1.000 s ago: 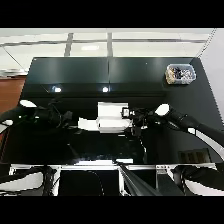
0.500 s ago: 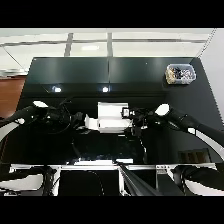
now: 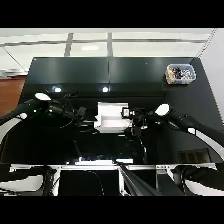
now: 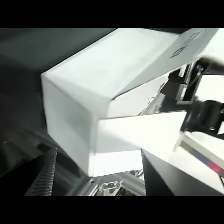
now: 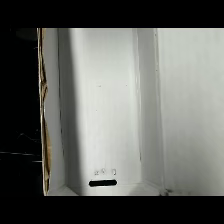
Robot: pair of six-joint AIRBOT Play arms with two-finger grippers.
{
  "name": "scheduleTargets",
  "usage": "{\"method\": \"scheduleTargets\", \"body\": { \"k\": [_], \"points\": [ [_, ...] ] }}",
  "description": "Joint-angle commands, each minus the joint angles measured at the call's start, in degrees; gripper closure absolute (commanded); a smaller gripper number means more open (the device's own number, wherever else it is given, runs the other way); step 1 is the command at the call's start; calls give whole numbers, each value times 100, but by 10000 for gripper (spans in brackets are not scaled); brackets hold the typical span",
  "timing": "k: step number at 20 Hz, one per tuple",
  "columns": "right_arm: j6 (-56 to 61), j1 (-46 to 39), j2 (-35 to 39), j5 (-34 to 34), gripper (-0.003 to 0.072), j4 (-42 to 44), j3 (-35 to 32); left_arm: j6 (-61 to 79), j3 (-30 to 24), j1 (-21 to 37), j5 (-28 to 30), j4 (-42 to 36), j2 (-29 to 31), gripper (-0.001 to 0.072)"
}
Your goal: Fold the box and place the chain.
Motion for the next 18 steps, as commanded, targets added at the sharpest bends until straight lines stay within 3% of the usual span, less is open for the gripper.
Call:
{"method": "scheduleTargets", "body": {
  "k": [1,4,8,11,14,18],
  "points": [
    [0,-2,4,0,541,2,4,-1596,719,-540,98,1241,0,135],
    [0,-2,4,0,541,2,4,-2516,1331,-1088,129,2039,0,215],
    [0,-2,4,0,541,2,4,-3213,1757,-1698,348,2640,0,220],
    [2,-2,4,0,541,2,4,-3554,1851,-1937,376,2988,2,266],
    [0,-2,4,0,541,2,4,-3982,1851,-2109,334,3530,2,269],
    [0,-2,4,0,541,2,4,-4118,1851,-2317,391,3624,2,269]
  ]
}}
